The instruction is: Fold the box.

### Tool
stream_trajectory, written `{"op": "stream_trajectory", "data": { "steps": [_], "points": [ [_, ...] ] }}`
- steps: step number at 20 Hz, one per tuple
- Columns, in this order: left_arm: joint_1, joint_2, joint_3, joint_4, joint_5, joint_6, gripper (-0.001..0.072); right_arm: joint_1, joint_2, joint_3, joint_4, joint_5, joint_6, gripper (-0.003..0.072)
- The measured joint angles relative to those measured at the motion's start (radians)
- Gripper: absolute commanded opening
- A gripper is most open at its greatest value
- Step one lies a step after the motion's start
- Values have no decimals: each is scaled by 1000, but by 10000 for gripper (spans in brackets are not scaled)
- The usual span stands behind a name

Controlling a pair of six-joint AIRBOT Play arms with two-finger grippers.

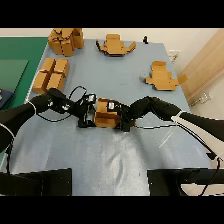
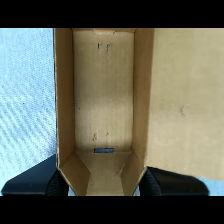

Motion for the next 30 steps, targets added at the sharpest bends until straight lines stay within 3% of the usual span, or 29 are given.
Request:
{"op": "stream_trajectory", "data": {
  "steps": [13,15,18,19,21,22,30],
  "points": [
    [-30,-1,0,30,59,-22,682,0,0,0,1,0,1,159],
    [-31,-1,0,28,65,-20,73,0,0,0,2,0,4,159],
    [-37,-1,0,30,61,-10,71,0,0,0,2,0,3,166],
    [-41,-1,0,31,56,-3,71,0,0,0,1,0,3,202],
    [-48,-1,0,35,47,5,70,0,2,0,-3,-7,1,673],
    [-53,-1,0,36,31,8,70,-1,2,-2,-4,-22,9,714],
    [-60,-1,0,34,15,13,71,-26,45,0,-92,-49,126,720]
  ]
}}
